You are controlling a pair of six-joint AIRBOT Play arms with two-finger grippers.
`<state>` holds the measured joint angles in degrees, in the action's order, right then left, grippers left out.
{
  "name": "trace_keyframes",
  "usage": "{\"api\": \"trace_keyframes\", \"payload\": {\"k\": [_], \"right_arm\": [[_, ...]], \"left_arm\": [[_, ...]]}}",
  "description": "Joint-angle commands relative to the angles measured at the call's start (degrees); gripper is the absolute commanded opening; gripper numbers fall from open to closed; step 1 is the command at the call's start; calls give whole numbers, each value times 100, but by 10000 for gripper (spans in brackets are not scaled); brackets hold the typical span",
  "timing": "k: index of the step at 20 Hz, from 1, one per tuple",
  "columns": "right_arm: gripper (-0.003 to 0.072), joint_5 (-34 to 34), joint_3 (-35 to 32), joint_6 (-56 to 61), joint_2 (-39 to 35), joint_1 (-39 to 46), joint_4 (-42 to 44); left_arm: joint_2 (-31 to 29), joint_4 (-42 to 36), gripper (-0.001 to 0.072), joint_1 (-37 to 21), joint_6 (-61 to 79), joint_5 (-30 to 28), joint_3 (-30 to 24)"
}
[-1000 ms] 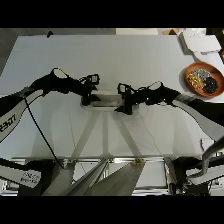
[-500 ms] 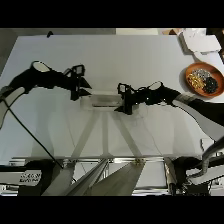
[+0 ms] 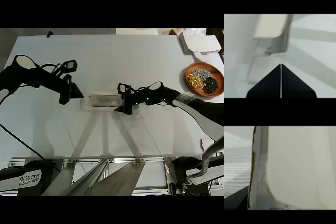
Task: Fold the box and place the chain.
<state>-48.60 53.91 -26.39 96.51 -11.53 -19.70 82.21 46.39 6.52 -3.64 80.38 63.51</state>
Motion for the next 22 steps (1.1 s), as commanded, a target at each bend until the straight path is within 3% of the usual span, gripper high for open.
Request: {"api": "trace_keyframes", "payload": {"k": [1, 5, 10, 13, 18, 22], "right_arm": [[518, -2, 2, 2, 4, 0, 2], [518, 0, 2, 2, 4, 0, 2], [518, 0, 2, 2, 4, 0, 2], [518, -2, 2, 2, 4, 0, 2], [518, -2, 2, 2, 4, 0, 2], [518, -2, 2, 2, 4, 0, 2]], "left_arm": [[-48, -223, 6, 566, -343, 313, 4], [55, -282, 10, 994, -348, -1220, 4], [101, -566, 10, 909, -664, -2920, 4], [273, -752, 9, 837, -1633, -3773, 4], [769, -824, 10, 767, -2070, -3469, 4], [734, -828, 9, 765, -2065, -3069, 7]]}}
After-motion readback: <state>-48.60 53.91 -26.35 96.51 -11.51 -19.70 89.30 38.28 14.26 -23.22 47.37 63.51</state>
